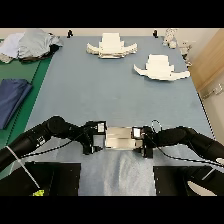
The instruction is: Fold the box.
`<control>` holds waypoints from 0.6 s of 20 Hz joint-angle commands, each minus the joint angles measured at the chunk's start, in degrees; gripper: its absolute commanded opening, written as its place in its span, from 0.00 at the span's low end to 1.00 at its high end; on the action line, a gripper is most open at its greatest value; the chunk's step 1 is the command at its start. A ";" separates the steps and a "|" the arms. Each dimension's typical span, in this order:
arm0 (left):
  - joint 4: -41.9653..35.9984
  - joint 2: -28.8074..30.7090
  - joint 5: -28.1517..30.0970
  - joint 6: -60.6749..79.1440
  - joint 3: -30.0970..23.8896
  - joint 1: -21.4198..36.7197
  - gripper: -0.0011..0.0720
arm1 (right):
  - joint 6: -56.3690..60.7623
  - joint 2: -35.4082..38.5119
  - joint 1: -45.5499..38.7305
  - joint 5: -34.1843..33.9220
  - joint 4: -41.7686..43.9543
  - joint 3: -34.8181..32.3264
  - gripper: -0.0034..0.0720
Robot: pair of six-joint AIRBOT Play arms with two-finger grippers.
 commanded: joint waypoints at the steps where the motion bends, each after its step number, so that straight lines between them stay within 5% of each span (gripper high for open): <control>1: -3.34 -3.58 2.58 6.38 -0.57 -0.17 0.99 | 0.00 0.00 0.02 0.00 0.02 0.00 0.66; 12: -9.33 -7.76 5.46 12.96 -0.57 -2.64 0.99 | 0.00 0.00 0.02 0.00 0.02 0.00 0.66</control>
